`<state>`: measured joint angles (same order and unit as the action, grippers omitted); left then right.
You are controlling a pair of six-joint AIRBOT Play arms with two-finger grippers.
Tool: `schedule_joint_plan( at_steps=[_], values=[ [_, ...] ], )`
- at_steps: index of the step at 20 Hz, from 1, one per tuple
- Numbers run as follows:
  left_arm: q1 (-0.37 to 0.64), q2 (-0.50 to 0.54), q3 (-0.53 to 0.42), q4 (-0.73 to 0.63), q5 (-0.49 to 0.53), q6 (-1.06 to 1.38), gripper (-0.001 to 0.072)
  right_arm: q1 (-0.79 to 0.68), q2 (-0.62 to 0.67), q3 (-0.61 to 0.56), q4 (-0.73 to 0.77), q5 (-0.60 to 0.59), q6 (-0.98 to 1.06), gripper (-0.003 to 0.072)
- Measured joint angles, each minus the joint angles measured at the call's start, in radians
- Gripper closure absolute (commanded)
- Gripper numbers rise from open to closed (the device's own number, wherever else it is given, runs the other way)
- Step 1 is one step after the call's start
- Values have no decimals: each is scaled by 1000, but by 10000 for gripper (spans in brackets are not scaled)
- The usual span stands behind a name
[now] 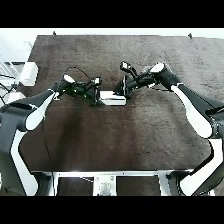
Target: Fold the box and place the chain.
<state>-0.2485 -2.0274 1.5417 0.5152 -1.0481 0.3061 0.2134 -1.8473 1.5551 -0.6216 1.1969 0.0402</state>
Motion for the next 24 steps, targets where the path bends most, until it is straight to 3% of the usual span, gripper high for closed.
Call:
schedule_joint_plan(
  at_steps=[24],
  values=[
    [1,0,0,0,2,-1,411,12,1,-26,-30,-50,3,514]
  ],
)
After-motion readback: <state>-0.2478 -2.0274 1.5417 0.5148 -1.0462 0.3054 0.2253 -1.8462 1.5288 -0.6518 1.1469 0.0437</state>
